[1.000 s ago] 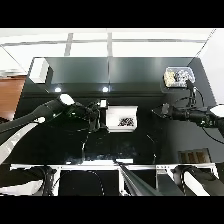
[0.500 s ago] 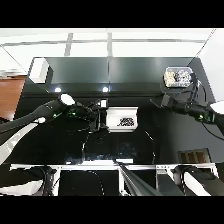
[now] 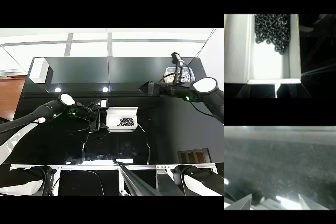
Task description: Fold the box and place the chain.
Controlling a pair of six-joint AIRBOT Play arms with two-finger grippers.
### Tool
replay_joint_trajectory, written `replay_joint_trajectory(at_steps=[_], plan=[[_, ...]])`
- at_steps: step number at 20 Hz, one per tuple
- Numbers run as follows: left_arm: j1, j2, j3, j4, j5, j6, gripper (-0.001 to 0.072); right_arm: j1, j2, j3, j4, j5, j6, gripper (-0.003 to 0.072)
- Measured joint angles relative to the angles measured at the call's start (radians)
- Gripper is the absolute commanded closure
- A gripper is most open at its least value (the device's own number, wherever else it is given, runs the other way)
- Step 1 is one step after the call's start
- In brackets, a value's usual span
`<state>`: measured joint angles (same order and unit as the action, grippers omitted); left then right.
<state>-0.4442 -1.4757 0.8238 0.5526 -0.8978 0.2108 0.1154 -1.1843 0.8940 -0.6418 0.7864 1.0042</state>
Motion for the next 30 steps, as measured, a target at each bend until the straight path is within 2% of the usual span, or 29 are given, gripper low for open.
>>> replay_joint_trajectory(at_steps=[7, 20, 30], plan=[[0.0, 0.0, 0.0, 0.0, 0.001, 0.0, 0.0251, 0.083, -0.033, 0.026, -0.152, 0.063, -0.064, 0.0016], [0.0, 0.0, 0.0, 0.0, 0.001, 0.0, 0.0251, 0.147, -0.038, 0.018, -0.18, 0.174, -0.337, 0.0016], [0.0, 0.0, 0.0, 0.0, 0.001, 0.0, 0.025, 0.173, -0.048, -0.001, -0.18, 0.196, -0.522, 0.0016]])
